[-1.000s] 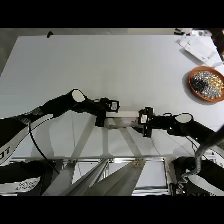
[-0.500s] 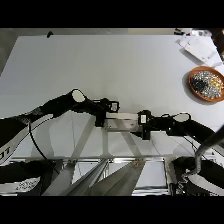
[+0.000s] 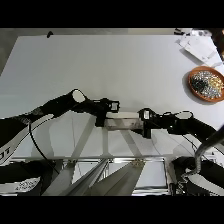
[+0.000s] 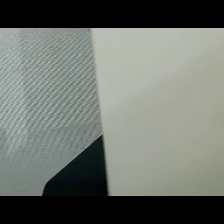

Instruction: Fold the box and place the chain.

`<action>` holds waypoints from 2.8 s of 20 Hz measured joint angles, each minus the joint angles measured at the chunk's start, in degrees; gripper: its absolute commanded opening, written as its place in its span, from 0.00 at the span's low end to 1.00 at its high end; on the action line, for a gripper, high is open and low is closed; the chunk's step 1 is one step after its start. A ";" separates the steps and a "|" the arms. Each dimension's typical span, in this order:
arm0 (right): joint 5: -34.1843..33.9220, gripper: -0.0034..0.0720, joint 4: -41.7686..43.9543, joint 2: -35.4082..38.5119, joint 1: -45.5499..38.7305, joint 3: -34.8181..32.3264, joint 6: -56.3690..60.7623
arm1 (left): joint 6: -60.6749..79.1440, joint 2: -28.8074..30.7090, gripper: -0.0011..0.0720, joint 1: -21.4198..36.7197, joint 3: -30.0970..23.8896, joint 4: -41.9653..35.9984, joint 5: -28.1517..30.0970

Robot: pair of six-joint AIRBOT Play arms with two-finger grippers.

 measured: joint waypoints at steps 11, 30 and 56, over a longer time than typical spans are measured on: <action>-1.88 0.65 -4.46 -1.03 -0.52 0.15 -0.61 | 0.11 0.00 0.03 0.00 0.00 0.00 -0.09; -4.79 0.78 -6.80 -1.07 -0.55 0.13 -0.24 | 0.04 0.00 0.03 -0.02 0.00 -0.02 -0.11; 5.40 1.00 -6.84 -5.77 -0.94 7.10 6.54 | 0.13 0.00 0.03 0.00 0.00 -0.02 -0.39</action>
